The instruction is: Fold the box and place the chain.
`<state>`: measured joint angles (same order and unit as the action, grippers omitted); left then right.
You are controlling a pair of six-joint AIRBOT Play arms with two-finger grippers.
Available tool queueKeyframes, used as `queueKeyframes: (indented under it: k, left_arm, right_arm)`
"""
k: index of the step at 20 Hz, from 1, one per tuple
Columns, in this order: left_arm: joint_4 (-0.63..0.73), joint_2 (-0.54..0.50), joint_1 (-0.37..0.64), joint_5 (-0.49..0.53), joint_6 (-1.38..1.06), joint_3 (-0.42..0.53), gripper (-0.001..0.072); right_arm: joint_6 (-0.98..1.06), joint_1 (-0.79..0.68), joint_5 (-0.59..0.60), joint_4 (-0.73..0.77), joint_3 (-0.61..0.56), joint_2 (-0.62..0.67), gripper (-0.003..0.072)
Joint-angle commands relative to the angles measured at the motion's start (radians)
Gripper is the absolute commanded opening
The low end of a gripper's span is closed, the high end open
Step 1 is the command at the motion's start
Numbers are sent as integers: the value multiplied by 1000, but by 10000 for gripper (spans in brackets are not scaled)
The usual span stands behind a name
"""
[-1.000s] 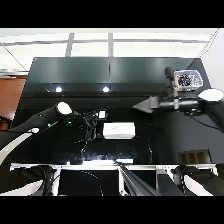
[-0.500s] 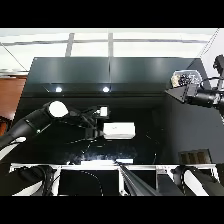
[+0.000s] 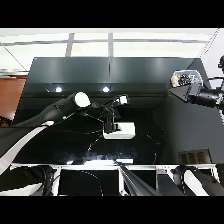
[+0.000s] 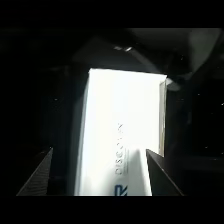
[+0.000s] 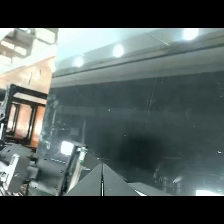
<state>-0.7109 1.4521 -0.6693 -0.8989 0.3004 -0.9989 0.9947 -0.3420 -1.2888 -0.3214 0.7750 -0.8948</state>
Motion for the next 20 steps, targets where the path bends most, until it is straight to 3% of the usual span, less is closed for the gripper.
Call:
queueKeyframes:
  k: [1, 11, 20]
  left_arm:
    - [16, 58, -5, -104, 34, -35, 710]
    - [-24, 56, -22, -120, 36, -35, 713]
    - [-161, 57, -79, -36, 37, -35, 714]
  right_arm:
    - [-19, -1, 2, -5, 1, 1, 9]
    - [-23, -1, 2, -27, 1, 1, 10]
    - [-22, -1, 3, -44, 1, 0, 9]
